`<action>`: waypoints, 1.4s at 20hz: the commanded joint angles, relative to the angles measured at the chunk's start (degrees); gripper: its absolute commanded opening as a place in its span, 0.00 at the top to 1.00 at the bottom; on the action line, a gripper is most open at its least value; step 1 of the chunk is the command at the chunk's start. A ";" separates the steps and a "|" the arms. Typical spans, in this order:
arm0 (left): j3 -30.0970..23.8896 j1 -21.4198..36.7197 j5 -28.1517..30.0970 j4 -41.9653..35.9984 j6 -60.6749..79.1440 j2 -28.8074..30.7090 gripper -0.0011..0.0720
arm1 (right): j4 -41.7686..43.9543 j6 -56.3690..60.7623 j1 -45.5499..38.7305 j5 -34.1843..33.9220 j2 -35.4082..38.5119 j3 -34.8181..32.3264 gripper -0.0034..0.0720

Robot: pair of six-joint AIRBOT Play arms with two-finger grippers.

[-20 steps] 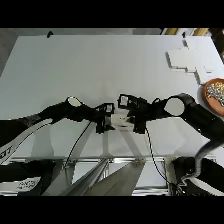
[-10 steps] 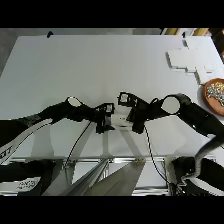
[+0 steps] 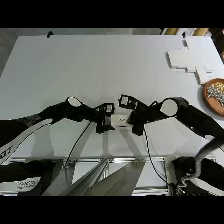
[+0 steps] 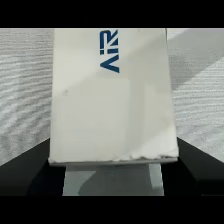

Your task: Fold the box and place the chain.

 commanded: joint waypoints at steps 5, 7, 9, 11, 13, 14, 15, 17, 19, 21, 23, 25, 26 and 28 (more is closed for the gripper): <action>0.00 0.02 0.00 0.00 0.00 0.02 0.94 | 0.46 -0.85 -0.04 -2.08 -0.04 -2.45 0.94; 0.00 0.02 0.00 0.00 -0.02 0.02 0.94 | 0.44 -0.85 -0.04 -2.05 -0.04 -2.45 0.94; 0.00 0.02 0.00 0.00 0.00 0.02 0.94 | 0.42 -0.83 -0.07 -2.12 -0.02 -2.43 0.94; 0.00 0.02 0.00 0.00 0.00 0.02 0.94 | 0.46 -0.37 -0.76 -3.13 0.83 -2.34 0.94; 0.00 0.02 0.00 0.00 -0.02 0.02 0.94 | 1.81 -0.33 -2.89 -3.58 3.48 -2.25 0.94; 0.00 0.02 0.00 0.00 0.00 0.02 0.94 | 2.43 -0.09 -4.57 -3.32 5.35 -2.23 0.94; 0.00 0.02 0.00 0.00 0.00 0.02 0.94 | 2.40 1.31 -6.40 -3.04 7.39 -2.23 0.94; 0.00 0.02 0.00 0.00 -0.02 0.02 0.94 | 1.38 5.14 -11.45 -1.25 11.58 -2.23 0.94; 0.00 0.02 0.00 0.00 -0.02 0.02 0.94 | -4.22 12.31 -17.11 1.60 14.34 -2.23 0.94; 0.00 0.02 0.00 0.00 -0.02 0.02 0.94 | -15.10 25.90 -22.62 4.76 14.43 -2.29 0.94; 0.00 0.02 0.00 0.00 0.00 0.02 0.94 | -23.32 37.83 -28.09 7.72 14.40 -2.99 0.94; 0.00 0.02 0.00 0.00 0.00 0.02 0.94 | -26.36 41.48 -33.38 10.49 14.40 -4.92 0.94; 0.00 0.02 -0.02 0.00 -0.02 0.02 0.94 | -26.38 41.51 -35.76 10.88 14.40 -6.49 0.94; 0.00 0.02 -0.02 0.00 0.00 0.00 0.94 | -26.49 41.46 -38.91 13.46 14.40 -8.52 0.94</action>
